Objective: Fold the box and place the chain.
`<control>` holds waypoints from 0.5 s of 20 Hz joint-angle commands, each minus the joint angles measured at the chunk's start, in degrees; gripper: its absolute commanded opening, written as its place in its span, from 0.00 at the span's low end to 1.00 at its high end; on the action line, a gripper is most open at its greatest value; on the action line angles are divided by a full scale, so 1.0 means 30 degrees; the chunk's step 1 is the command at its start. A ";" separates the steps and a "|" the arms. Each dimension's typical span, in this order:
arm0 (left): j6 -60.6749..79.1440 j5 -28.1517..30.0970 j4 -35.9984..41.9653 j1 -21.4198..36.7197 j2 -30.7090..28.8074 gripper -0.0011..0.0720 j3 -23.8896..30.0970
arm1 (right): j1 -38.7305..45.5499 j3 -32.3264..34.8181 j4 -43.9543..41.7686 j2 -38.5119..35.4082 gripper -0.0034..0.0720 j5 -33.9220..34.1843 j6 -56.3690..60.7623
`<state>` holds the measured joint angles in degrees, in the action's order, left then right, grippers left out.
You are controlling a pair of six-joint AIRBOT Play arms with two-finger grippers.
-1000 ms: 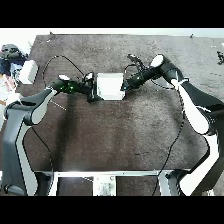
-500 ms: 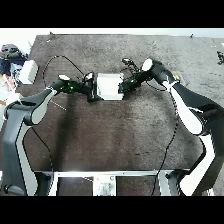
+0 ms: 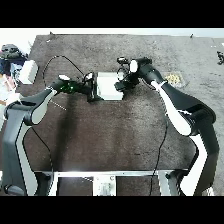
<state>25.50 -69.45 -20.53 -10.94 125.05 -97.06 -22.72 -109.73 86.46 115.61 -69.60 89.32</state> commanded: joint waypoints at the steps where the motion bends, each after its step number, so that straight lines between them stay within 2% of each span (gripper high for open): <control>1: 0.0007 0.0000 -0.0007 0.0015 0.0007 0.25 -0.0007 | -0.0503 -0.0699 0.1756 0.0481 0.65 -0.0787 0.2769; 2: 0.0007 0.0000 -0.0007 0.0015 0.0007 0.25 -0.0007 | -0.0583 -0.0699 0.1778 0.0481 0.65 -0.0568 0.3322; 3: 0.0007 0.0000 0.0000 0.0015 0.0007 0.25 -0.0007 | -0.0670 -0.0699 0.1756 0.0488 0.49 -0.0335 0.3694; 10: 0.0007 0.0000 -0.0007 0.0015 0.0007 0.25 -0.0007 | -0.0962 -0.0699 0.1756 0.1005 0.49 0.0000 0.4685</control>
<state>25.52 -69.45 -20.53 -10.96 125.05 -97.06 -25.30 -111.74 91.39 117.89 -69.76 101.36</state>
